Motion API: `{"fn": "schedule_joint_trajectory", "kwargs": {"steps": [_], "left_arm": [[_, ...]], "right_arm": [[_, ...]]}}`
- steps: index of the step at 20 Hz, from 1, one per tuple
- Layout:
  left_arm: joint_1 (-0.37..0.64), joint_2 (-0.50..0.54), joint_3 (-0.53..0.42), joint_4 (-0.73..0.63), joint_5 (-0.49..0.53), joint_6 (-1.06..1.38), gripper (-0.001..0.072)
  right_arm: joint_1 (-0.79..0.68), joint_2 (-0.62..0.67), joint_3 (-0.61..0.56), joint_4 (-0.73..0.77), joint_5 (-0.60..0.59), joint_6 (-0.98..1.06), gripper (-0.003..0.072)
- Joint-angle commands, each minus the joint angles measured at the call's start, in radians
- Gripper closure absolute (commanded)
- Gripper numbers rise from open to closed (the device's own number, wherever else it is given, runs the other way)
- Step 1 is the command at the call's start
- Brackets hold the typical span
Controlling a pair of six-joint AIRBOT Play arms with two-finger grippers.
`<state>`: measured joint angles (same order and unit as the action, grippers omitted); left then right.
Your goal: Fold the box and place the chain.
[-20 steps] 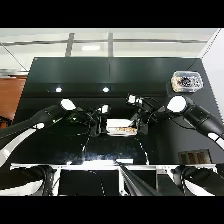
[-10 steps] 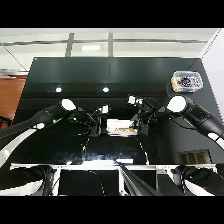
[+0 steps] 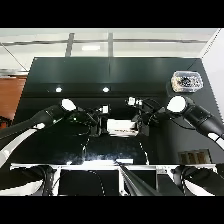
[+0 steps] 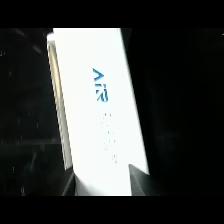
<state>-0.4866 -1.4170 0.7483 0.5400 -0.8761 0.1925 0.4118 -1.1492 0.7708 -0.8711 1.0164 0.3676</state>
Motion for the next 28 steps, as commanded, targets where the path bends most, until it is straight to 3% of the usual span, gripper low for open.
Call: {"fn": "schedule_joint_trajectory", "kwargs": {"steps": [1,28], "left_arm": [[0.0,0.0,0.0,0.001,0.003,0.001,0.0359],[0.0,0.0,0.0,0.001,0.003,0.001,0.0359]], "right_arm": [[0.0,0.001,0.0,-0.002,-0.01,0.003,0.0289],[0.0,0.019,-0.001,-0.002,0.037,0.07,0.0301]]}}
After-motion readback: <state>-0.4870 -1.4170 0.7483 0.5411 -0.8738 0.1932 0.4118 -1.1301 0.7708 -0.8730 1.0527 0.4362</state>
